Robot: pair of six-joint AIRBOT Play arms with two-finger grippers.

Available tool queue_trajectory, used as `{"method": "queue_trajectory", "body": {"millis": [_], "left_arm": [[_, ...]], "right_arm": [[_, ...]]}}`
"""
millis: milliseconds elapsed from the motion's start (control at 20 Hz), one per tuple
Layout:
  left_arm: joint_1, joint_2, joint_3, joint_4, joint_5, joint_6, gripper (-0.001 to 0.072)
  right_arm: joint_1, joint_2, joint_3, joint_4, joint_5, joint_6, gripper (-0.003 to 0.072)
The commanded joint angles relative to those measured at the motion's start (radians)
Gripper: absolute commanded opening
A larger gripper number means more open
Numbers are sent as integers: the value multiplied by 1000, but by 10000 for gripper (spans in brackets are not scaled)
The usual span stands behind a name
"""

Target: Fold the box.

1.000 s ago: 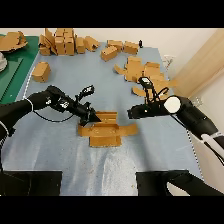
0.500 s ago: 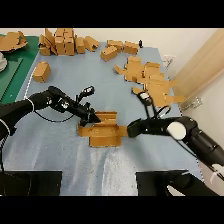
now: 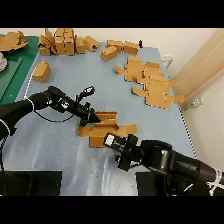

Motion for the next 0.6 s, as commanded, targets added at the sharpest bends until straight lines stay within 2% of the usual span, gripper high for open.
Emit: {"method": "queue_trajectory", "body": {"millis": [0,250,550], "left_arm": [[-1,0,1,0,0,0,11],[-1,0,1,0,0,0,11],[-1,0,1,0,-1,0,11]], "right_arm": [[43,-70,-20,-133,-86,9,504],[43,-108,-19,-233,-156,27,503],[43,-140,-19,-244,-184,44,503]]}}
